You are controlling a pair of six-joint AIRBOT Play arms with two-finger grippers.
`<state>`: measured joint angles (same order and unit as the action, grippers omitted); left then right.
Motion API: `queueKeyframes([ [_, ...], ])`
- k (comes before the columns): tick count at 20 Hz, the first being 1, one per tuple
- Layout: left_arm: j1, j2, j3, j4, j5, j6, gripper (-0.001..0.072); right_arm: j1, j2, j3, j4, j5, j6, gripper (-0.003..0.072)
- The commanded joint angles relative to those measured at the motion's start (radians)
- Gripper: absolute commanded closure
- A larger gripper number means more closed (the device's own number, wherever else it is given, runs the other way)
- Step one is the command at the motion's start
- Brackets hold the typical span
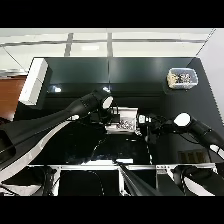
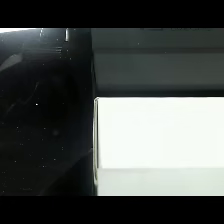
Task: Fold the box and place the chain.
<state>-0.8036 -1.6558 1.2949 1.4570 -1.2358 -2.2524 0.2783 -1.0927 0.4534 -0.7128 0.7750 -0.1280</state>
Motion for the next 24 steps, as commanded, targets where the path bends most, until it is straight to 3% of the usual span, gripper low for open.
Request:
queueKeyframes([
  [1,0.000,-0.001,0.000,0.000,0.000,0.000,0.0677,-0.010,-0.031,0.006,0.050,-0.011,-0.111,-0.0015],
  [7,0.000,-0.001,0.000,0.000,-0.003,0.000,0.0677,-0.010,-0.079,0.031,0.059,-0.095,-0.176,-0.0014],
  [12,0.000,-0.001,0.000,0.000,-0.003,0.000,0.0677,-0.010,-0.088,0.035,0.093,-0.099,-0.176,-0.0004],
  [14,0.000,-0.001,0.000,0.000,-0.003,0.000,0.0677,-0.013,-0.088,0.035,0.092,-0.087,-0.159,0.0282],
  [16,0.000,-0.001,0.000,0.000,-0.003,0.000,0.0677,-0.034,-0.088,0.035,0.092,-0.049,-0.134,0.0638],
  [19,0.000,-0.001,0.000,0.000,-0.003,0.000,0.0677,-0.078,-0.073,0.035,0.085,-0.015,-0.049,0.0671],
  [24,0.000,-0.001,0.000,0.000,-0.003,0.000,0.0677,-0.144,0.063,0.035,0.020,-0.020,0.322,0.0672],
])
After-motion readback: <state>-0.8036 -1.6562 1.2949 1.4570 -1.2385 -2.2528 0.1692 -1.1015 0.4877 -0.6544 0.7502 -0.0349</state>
